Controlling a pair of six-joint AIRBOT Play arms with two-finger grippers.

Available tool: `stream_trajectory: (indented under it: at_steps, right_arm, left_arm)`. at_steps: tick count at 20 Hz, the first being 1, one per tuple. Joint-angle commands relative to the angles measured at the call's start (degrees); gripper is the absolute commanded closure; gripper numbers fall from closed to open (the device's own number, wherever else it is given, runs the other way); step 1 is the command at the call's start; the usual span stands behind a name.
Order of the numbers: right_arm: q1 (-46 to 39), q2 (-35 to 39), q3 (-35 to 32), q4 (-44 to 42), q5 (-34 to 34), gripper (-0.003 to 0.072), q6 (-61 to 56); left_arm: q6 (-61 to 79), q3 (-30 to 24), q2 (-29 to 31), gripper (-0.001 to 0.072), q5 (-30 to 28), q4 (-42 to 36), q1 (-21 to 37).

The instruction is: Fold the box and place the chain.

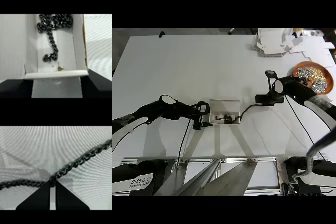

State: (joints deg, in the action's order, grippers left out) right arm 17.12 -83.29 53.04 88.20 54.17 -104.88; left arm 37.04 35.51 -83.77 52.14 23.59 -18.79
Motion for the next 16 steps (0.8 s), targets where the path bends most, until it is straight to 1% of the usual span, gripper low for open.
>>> stream_trajectory:
  at_steps: [1,4,6,8,10,13,16]
  right_arm:
    - [0.7,3.17,-0.02,-0.98,2.89,0.0672,6.19]
    - [1.81,12.26,-0.02,-1.03,3.3,0.0671,6.45]
    - [4.11,18.86,-0.02,-1.03,5.31,0.0671,6.51]
    - [8.2,25.24,-0.02,-1.22,6.64,0.0671,6.56]
    - [13.53,30.88,-0.02,-1.44,6.05,0.0671,6.25]
    - [20.68,36.24,-0.02,-2.71,3.52,0.0671,6.12]
    - [25.57,37.88,-0.02,-5.03,-1.95,0.067,6.16]
  left_arm:
    - [0.0,0.02,0.02,0.0677,0.02,0.0,0.0]
    - [0.0,0.02,0.02,0.0677,0.0,0.0,0.0]
    - [0.0,0.02,0.04,0.0677,-0.02,0.0,0.0]
    - [0.02,0.02,0.02,0.0677,0.02,0.0,0.0]
    - [0.02,0.02,0.04,0.0677,-0.02,0.0,0.0]
    - [0.0,0.02,0.02,0.0677,0.09,0.0,0.0]
    - [0.0,0.02,0.02,0.0677,0.2,0.0,0.0]
